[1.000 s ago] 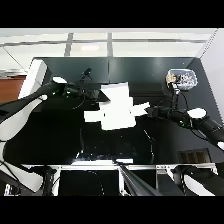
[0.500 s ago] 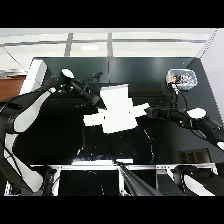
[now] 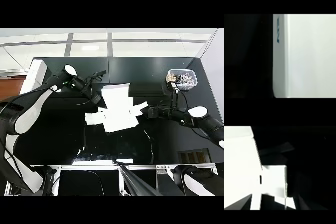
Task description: Fold the box and place the chain.
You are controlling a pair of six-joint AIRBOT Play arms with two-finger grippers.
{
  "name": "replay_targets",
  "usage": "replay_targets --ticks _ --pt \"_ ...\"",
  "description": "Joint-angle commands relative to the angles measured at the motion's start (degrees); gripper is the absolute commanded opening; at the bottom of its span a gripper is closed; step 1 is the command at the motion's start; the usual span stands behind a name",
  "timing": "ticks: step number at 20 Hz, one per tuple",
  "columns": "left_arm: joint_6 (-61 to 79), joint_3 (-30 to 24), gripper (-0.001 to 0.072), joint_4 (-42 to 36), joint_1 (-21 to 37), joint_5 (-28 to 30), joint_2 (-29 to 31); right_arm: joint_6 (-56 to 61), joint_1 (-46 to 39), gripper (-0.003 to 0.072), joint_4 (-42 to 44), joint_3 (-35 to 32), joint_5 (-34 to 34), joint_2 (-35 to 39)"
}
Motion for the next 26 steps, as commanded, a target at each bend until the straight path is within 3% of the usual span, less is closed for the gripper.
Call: replay_targets --ticks 1,4,7,8,11,16,20,26 --pt "-0.48 -0.85 0.0024 0.31 -0.48 -1.73 3.52 1.46 -0.74 0.0656 -16.46 7.21 12.81 1.03" --pt "7.96 -12.87 0.0024 -0.07 -2.95 4.72 13.51 1.46 -0.74 0.0656 -29.94 14.99 18.75 1.68" --pt "22.45 -27.5 0.0031 -0.22 -6.29 25.49 23.8 1.44 -0.74 0.0655 -33.33 17.44 13.33 1.7" --pt "29.0 -29.81 0.0031 -0.07 -7.21 29.22 25.03 1.62 -0.74 0.0655 -32.59 17.44 10.14 1.7" --pt "42.8 -30.08 0.003 0.44 -8.0 29.42 23.8 0.94 -0.44 0.0655 -27.02 17.31 7.85 1.57" --pt "45.46 -30.03 0.0031 0.28 -8.72 36.57 22.91 -7.98 5.51 0.0655 -28.57 11.96 10.1 1.55" --pt "45.44 -30.03 0.0031 0.22 -8.72 35.98 21.42 -26.36 11.28 0.0654 -27.26 6.14 8.83 0.92" --pt "45.42 -30.03 0.0031 0.2 -8.72 35.93 20.0 -33.73 16.55 0.0654 -27.3 3.13 8.46 -0.5"
